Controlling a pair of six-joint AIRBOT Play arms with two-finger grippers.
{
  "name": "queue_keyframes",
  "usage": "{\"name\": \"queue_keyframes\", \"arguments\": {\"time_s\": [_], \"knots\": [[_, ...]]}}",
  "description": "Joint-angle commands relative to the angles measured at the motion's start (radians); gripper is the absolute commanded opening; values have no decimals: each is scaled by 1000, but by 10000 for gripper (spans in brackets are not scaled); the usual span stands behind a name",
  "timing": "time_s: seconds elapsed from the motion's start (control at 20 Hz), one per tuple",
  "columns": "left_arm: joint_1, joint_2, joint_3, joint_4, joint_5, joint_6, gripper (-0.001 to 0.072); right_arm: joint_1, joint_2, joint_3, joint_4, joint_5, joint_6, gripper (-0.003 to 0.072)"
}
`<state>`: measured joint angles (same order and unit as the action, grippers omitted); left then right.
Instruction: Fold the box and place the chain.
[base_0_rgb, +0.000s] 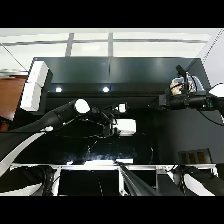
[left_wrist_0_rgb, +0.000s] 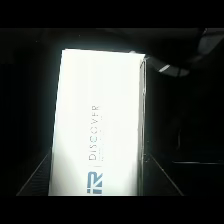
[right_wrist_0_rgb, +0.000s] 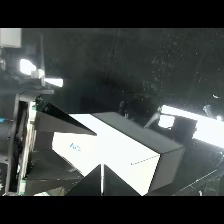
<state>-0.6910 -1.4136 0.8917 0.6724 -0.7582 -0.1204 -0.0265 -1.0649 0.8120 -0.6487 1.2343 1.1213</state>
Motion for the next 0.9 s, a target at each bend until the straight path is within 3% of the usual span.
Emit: {"name": "queue_keyframes", "arguments": {"time_s": [0.0,0.1,0.25,0.3,0.35,0.4,0.6,0.7,0.85], "knots": [[-1,-31,1,0,18,-1,704,0,0,0,0,-8,0,19],[-2,-56,1,11,18,-21,704,0,0,0,0,-8,0,19],[-25,-62,1,145,14,-133,682,0,0,0,1,-6,0,19],[-35,-61,3,208,5,-190,587,0,0,0,1,-8,0,19],[-44,-61,14,271,-20,-251,406,0,0,0,1,-8,0,19],[-44,-60,32,320,-63,-326,270,0,0,0,1,-8,0,19],[42,4,69,383,-212,-535,269,0,0,0,1,-7,0,19],[141,69,67,484,-310,-679,269,0,0,0,1,-4,0,19],[365,184,25,634,-433,-816,269,0,0,0,0,-10,-4,19]]}}
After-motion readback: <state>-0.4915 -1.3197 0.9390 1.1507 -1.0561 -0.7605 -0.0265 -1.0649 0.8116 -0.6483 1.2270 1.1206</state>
